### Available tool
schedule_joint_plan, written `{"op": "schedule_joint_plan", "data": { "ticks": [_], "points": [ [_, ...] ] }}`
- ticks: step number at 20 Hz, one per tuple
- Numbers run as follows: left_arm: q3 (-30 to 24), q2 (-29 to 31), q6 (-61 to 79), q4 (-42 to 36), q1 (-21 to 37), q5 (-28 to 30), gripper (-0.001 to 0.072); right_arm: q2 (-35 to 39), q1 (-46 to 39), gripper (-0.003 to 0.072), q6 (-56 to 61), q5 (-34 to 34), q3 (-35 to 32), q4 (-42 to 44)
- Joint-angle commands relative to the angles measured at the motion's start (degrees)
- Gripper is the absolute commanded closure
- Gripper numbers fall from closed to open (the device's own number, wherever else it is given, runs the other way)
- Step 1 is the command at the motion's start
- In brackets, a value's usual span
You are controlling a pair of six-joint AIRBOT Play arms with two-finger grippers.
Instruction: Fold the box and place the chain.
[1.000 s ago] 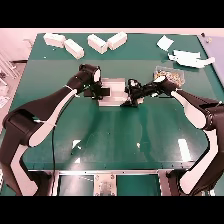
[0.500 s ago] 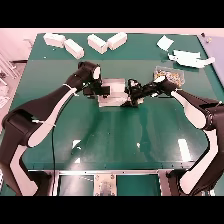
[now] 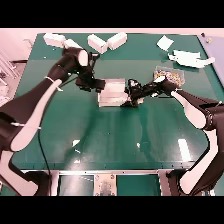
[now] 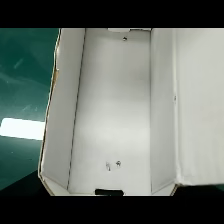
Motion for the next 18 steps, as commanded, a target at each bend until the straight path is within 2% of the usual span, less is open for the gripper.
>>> {"op": "schedule_joint_plan", "data": {
  "ticks": [1,3,7,9,11,13,14,15,18],
  "points": [
    [0.0,3.7,15.0,-0.9,5.1,-3.9,0.0127,0.0,0.0,0.0093,0.0,0.0,0.0,0.0],
    [-0.3,4.4,25.2,-5.1,10.2,-4.9,0.0127,0.0,0.0,0.0093,0.0,0.0,0.0,0.0],
    [-5.4,4.4,58.2,-24.3,18.2,-4.5,0.0125,0.0,0.0,0.0093,0.0,0.0,0.0,0.0],
    [-7.8,4.4,67.0,-24.9,19.1,-4.2,0.0127,0.0,0.0,0.0094,0.0,0.0,0.0,0.0],
    [-8.9,4.4,68.0,-22.7,19.1,-2.3,0.0128,0.0,0.0,0.0093,0.0,0.0,0.0,0.0],
    [-8.9,4.3,66.8,-27.0,19.1,-1.6,0.0127,0.0,0.0,0.0093,0.0,0.0,0.0,0.0],
    [-9.0,4.0,69.0,-29.5,19.1,-1.5,0.0082,0.0,0.0,0.0094,0.0,0.0,0.0,0.0],
    [-9.9,3.8,72.7,-30.5,19.1,-1.0,-0.0011,0.0,0.0,0.0093,0.0,0.0,0.0,0.0],
    [-15.5,2.5,84.0,-32.8,19.1,2.8,-0.0011,0.0,0.0,0.0093,0.0,0.0,0.0,0.0]
  ]
}}
